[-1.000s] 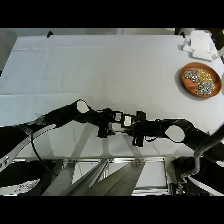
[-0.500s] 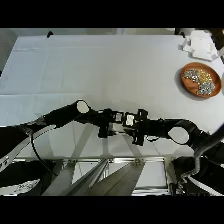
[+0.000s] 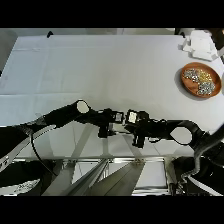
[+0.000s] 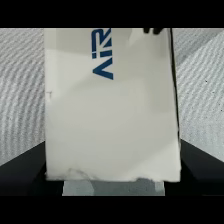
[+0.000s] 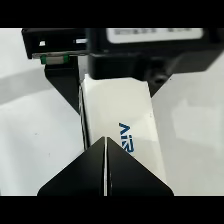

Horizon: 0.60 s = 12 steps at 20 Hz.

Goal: Fold the box and place the chain.

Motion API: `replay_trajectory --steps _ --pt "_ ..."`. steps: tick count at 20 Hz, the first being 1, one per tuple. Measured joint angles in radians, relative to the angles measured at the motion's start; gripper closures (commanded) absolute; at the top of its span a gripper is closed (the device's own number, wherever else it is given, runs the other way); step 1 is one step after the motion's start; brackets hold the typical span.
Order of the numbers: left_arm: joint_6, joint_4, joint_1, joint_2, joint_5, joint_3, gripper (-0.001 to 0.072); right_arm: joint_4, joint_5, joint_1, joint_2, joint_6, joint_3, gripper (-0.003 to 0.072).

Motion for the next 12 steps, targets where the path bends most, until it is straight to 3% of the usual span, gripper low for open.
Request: replay_trajectory --steps 12 --pt "0.001 0.004 0.0 0.0 -0.001 0.0 0.0375 0.086 -0.125 0.029 0.002 0.014 -0.116 0.0678"
